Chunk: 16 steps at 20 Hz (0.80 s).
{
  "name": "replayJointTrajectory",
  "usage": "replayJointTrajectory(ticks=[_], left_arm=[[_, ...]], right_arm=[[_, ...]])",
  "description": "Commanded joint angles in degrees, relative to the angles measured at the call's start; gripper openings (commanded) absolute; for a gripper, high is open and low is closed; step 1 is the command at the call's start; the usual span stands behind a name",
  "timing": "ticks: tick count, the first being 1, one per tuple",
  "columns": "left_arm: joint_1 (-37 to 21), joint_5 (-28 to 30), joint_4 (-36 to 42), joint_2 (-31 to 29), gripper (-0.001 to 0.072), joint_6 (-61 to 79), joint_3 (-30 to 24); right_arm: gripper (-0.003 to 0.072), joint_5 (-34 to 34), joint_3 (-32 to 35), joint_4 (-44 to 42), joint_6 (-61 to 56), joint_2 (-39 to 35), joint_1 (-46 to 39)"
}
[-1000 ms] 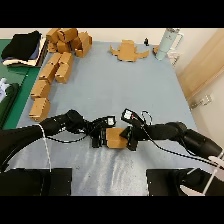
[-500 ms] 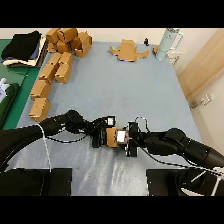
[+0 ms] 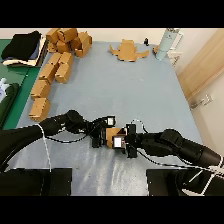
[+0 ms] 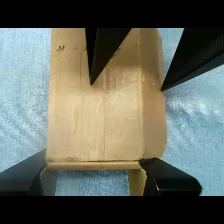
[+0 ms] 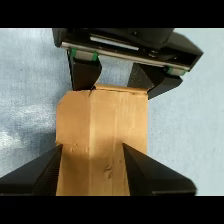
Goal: Fold the box.
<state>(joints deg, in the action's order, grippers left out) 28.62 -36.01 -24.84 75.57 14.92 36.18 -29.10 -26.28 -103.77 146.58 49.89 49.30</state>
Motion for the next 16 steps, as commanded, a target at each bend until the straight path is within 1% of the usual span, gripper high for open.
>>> replayJointTrajectory(ticks=[1, 4, 5, 6, 7, 8, 9, 11, 12, 13, 15, 16], left_arm=[[-0.02, -0.02, -0.02, 0.04, 0.0475, 0.04, 0.07], [-0.02, 0.0, -0.02, 0.04, 0.0475, 0.04, 0.07], [-0.02, 0.0, -0.02, 0.04, 0.0475, 0.04, 0.07], [-0.02, 0.0, -0.02, 0.04, 0.0475, 0.04, 0.07], [-0.02, 0.0, -0.02, 0.04, 0.0475, 0.04, 0.07], [-0.02, 0.0, -0.02, 0.04, 0.0476, 0.04, 0.07], [-0.02, 0.0, -0.02, 0.04, 0.0475, 0.04, 0.07], [-0.02, 0.0, -0.02, 0.04, 0.0475, 0.04, 0.07], [-0.02, 0.0, -0.02, 0.04, 0.0475, 0.04, 0.07], [-0.02, 0.0, -0.02, 0.04, 0.0475, 0.04, 0.07], [-0.02, 0.0, -0.02, 0.04, 0.0475, 0.04, 0.07], [-0.02, 0.0, -0.02, 0.04, 0.0475, 0.04, 0.07]], right_arm=[[0.0603, 0.61, 0.04, 1.18, 0.04, 0.59, 0.09], [0.0592, 1.68, 0.04, 2.8, 0.04, 0.83, 0.09], [0.0539, 1.88, 0.04, 3.61, 0.04, 0.83, 0.11], [0.0458, 1.86, 0.0, 3.74, 0.04, 0.81, 0.11], [0.0444, 1.79, -0.07, 3.72, 0.04, 0.76, 0.11], [0.0361, 1.57, -0.07, 3.72, 0.02, 0.72, 0.11], [0.0296, 1.36, -0.07, 3.69, 0.02, 0.61, 0.11], [0.0286, 1.03, -0.07, 3.48, 0.02, 0.22, 0.13], [0.0201, 0.81, -0.07, 3.48, 0.02, -0.11, 0.13], [0.0161, 0.61, -0.07, 3.48, 0.02, -0.46, 0.11], [0.0168, 0.52, -0.07, 3.48, 0.02, -1.07, 0.11], [0.0212, 0.5, -0.07, 3.48, 0.02, -1.4, 0.11]])
